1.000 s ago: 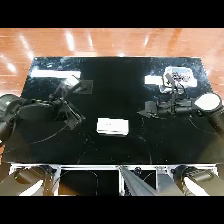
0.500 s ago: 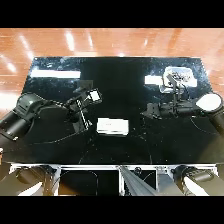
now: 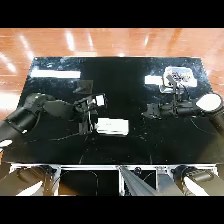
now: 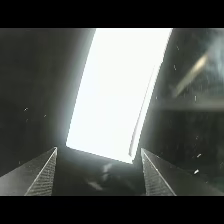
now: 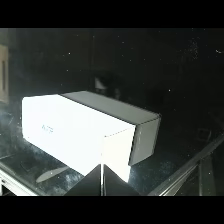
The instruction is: Fold the box and place the chain.
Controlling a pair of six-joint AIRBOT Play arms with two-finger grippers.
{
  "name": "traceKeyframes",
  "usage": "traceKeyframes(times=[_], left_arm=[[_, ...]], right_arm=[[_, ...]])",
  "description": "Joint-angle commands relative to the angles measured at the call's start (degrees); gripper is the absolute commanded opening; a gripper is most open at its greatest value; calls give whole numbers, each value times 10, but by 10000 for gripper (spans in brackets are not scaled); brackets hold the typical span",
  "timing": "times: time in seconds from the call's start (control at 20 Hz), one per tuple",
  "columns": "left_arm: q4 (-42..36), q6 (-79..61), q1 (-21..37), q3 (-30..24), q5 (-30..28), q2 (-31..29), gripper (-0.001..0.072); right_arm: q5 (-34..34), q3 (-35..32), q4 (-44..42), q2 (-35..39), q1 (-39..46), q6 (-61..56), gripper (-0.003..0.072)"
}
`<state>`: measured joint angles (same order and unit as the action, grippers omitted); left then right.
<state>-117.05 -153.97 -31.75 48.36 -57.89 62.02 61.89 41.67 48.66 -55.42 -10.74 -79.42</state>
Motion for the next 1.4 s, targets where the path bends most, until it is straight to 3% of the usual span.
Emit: traceKeyframes(times=[0.0, 0.4, 1.35], left_arm=[[-11, -99, -2, -3, 16, 38, 616], [-44, -168, -2, -3, 31, 82, 616], [-53, -166, -2, -3, 26, 84, 616]], right_arm=[[0, 0, 1, 0, 0, 0, 32], [-11, 0, 2, 0, 0, 0, 33], [-17, 0, 23, 0, 0, -7, 32]])
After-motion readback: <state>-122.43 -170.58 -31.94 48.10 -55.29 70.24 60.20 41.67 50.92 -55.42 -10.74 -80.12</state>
